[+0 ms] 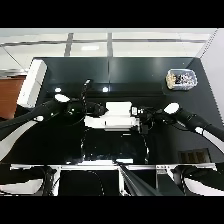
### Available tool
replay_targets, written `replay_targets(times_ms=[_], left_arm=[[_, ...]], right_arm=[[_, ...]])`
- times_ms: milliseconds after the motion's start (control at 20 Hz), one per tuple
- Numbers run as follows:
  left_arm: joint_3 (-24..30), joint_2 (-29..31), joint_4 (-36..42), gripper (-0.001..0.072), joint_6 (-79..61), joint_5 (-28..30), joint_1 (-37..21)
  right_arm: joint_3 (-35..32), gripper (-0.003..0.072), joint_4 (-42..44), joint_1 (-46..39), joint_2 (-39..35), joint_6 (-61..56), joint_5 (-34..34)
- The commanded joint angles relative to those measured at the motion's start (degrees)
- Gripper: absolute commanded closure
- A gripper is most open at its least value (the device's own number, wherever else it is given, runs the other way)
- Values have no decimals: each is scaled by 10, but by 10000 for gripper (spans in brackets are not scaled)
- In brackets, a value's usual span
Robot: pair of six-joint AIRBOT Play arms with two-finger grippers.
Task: Fold the box and place the chain.
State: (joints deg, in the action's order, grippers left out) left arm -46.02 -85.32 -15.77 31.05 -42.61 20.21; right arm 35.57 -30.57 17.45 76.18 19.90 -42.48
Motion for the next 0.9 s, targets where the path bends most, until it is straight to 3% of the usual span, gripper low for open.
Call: replay_targets(times_ms=[0,150,200,300,350,450,500,550,700,850], left_arm=[[-13,52,-42,683,9,-19,-38],[2,149,-83,682,9,-67,-70],[17,172,-59,679,-5,-79,-70],[54,196,-3,678,-148,-130,-66],[68,196,-12,679,-234,-156,-64],[89,193,-83,669,-342,-149,-59],[97,193,-120,464,-389,-127,-54],[104,193,-146,19,-426,-88,-47],[106,183,-203,8,-439,-1,-22],[104,163,-207,9,-477,2,4]], right_arm=[[0,576,0,0,0,-1,1],[0,577,0,0,0,-1,1],[0,577,0,0,0,-1,1],[0,577,0,0,0,-1,1],[0,577,0,0,0,-1,1],[0,577,0,0,0,-1,1],[0,577,0,0,0,-1,1],[0,577,0,0,0,-1,1],[0,576,0,0,0,-1,1],[0,577,0,0,0,-1,1]])
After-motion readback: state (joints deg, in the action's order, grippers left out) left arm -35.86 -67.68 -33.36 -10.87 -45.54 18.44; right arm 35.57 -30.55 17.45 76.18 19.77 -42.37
